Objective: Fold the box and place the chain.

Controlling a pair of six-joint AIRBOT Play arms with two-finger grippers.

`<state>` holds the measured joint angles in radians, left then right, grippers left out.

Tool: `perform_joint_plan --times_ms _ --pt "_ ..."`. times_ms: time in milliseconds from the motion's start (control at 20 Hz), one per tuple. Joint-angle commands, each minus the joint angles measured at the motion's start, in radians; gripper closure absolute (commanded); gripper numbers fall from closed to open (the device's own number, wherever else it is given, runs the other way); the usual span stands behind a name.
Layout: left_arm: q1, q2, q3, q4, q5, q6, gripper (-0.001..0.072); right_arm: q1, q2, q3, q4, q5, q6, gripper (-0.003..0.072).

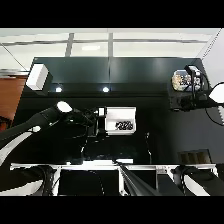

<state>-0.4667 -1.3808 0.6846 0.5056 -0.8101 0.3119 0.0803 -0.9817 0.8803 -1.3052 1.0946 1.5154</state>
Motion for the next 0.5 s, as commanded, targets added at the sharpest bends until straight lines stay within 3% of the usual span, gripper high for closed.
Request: perform_joint_plan --times_ms 0,200,300,450 --pt "-0.005 -0.005 0.002 0.007 0.025 -0.005 0.0415 0.050 -0.035 -0.023 0.120 -0.183 -0.038 -0.0024" --pt "-0.005 -0.005 0.003 0.007 0.025 -0.005 0.0415 0.131 -0.194 -0.021 0.552 -0.449 -0.333 -0.0020" --pt "-0.005 -0.005 0.003 0.007 0.025 -0.005 0.0415 0.164 -0.271 -0.021 0.693 -0.398 -0.560 -0.0020" --pt "-0.005 -0.005 0.003 0.007 0.025 -0.005 0.0415 0.198 -0.286 -0.021 0.692 -0.288 -0.871 -0.0020"
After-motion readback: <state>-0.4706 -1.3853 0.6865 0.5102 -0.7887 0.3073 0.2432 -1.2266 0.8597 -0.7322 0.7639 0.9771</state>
